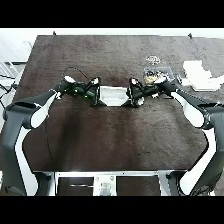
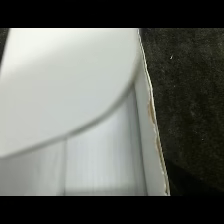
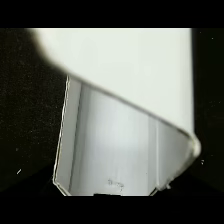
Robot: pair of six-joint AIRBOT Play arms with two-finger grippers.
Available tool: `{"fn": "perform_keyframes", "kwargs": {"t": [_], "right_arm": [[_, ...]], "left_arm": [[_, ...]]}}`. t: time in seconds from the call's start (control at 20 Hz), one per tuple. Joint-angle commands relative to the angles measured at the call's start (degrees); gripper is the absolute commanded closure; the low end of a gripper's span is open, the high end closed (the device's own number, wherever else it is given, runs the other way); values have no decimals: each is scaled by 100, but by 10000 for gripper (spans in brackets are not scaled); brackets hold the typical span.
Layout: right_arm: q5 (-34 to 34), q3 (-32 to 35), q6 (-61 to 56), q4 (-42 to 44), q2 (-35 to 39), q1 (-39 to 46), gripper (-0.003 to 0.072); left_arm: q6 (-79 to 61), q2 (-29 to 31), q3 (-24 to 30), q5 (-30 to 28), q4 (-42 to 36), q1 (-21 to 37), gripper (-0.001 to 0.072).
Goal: Fold the box and place the chain.
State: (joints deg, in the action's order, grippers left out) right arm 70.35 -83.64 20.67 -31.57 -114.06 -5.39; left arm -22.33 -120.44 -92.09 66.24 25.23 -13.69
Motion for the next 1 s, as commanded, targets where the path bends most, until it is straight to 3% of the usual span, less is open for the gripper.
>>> {"fn": "perform_keyframes", "kwargs": {"t": [0.0,0.05,0.1,0.75,0.9,0.95], "right_arm": [[-2,-2,4,0,-2,-22,116],[-15,-9,63,0,-2,-20,80],[-17,-7,61,-9,0,-11,-34],[-13,-17,-334,-1008,721,603,-34],[431,-17,-531,-892,973,732,-34],[682,-17,-680,-743,1027,730,19]], "left_arm": [[-4,-4,2,37,-4,-2,217],[-4,-4,2,28,-31,-2,217],[-4,-4,2,28,-39,-2,217],[-4,-4,2,22,-33,-2,217],[-4,-4,2,20,-33,-2,217],[-4,-4,2,20,-33,-2,217]]}}
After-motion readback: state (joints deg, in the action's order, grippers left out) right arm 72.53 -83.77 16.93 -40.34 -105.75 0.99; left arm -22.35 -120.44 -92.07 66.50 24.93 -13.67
